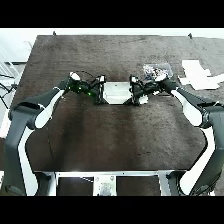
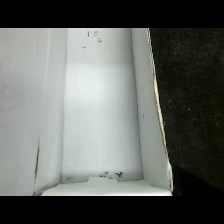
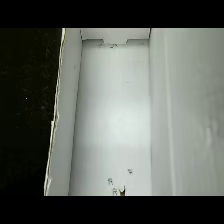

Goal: Fold the box and place the chain.

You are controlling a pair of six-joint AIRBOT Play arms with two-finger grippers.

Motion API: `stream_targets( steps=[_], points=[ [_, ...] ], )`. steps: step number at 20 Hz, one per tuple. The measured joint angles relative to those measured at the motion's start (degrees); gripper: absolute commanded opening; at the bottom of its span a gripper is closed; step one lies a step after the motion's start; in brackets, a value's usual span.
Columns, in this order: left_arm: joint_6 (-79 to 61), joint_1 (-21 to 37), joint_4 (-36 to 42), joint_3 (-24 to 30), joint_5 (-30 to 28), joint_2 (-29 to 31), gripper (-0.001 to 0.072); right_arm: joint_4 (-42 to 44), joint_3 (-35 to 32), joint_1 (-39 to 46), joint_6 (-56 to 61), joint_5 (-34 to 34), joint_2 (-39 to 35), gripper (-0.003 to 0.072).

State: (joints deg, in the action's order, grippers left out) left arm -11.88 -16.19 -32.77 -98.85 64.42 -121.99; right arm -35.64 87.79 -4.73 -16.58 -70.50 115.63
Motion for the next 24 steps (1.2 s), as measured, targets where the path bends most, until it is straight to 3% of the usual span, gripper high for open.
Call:
stream_targets(
  steps=[24],
  points=[
    [0.98, -0.07, -0.81, -0.04, -0.50, 0.00, 0.0626, 0.02, 0.00, -0.02, 0.00, -0.04, 0.00, 0.0587]
  ],
)
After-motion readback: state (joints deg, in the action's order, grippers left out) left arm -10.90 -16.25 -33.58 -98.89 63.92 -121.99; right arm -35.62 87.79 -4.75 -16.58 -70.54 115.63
